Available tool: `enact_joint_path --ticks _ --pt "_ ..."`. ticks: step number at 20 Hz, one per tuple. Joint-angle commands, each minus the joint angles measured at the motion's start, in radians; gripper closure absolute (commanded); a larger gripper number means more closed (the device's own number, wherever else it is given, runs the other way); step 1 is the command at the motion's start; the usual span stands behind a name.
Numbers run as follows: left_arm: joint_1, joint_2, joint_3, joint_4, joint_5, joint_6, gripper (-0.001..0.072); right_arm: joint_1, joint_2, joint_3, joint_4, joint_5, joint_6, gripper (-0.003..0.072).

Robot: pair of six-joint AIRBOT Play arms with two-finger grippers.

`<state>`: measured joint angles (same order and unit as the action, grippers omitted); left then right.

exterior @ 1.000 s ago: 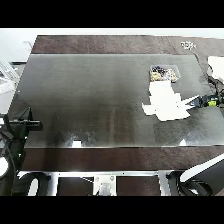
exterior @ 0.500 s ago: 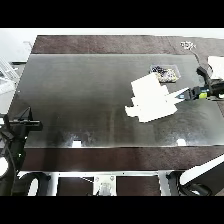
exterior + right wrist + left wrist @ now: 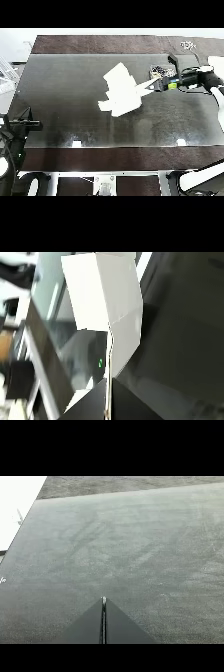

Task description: Fold the box and place the chain.

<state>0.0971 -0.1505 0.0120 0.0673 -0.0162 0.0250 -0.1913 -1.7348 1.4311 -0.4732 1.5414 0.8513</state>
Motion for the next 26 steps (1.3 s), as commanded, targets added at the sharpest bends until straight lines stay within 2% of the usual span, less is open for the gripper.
enact_joint_path --ticks 1,5,7,12,20,22,26 --pt "0.000 0.000 0.000 0.000 -0.002 0.000 0.0689 0.124 0.022 -0.033 0.077 -0.227 0.002 0.0675" --pt "0.000 0.000 0.000 0.000 0.000 0.000 0.0688 0.219 0.021 -0.111 0.077 -0.452 -0.014 0.0675" --pt "0.000 0.001 0.000 0.000 0.000 0.000 0.0688 0.237 0.016 -0.153 0.080 -0.525 -0.049 0.0675" --pt "0.000 0.001 0.000 0.000 0.018 -0.001 0.0688 0.239 -0.022 -0.169 0.082 -0.572 -0.166 0.0675" --pt "0.000 0.001 0.000 0.000 -0.103 -0.001 0.0684 0.261 -0.021 -0.230 0.156 -0.638 -0.171 0.0676" --pt "0.000 0.001 0.000 0.000 -0.138 -0.001 0.0218 0.286 -0.021 -0.244 0.171 -0.649 -0.156 0.0676" --pt "0.000 0.001 0.000 0.000 -0.152 -0.001 0.0200 0.304 -0.021 -0.245 0.170 -0.670 -0.137 0.0676"
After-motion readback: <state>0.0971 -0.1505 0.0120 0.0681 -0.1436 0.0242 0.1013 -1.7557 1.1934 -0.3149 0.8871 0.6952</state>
